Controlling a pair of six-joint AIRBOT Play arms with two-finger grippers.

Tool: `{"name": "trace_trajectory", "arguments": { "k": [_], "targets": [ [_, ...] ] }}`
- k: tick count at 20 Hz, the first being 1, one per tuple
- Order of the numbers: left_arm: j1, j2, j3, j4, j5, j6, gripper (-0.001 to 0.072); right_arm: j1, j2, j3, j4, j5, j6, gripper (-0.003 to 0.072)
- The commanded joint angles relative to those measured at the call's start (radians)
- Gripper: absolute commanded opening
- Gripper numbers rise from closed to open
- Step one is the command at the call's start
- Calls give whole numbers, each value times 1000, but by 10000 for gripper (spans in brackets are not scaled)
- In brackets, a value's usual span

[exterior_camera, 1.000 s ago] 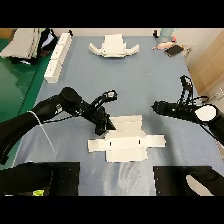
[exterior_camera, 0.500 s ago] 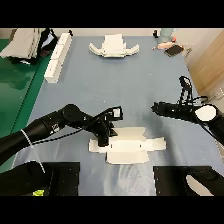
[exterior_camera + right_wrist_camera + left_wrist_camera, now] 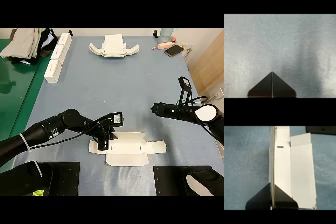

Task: Fold the box.

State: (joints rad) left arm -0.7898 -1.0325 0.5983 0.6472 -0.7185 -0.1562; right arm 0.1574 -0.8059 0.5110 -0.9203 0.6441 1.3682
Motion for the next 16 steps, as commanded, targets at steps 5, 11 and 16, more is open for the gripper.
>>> {"name": "trace_trajectory", "arguments": {
  "k": [5, 11, 16],
  "targets": [
    [-2, 1, -3, 11, -48, -28, 17, 1, 1, 1, 0, 3, -8, 1],
    [0, 1, -3, 11, -41, -27, 17, 1, 9, 2, 5, 124, 3, 1],
    [0, 1, -3, 11, -41, -27, 17, 1, 148, 53, -185, 440, 430, -1]
  ]
}}
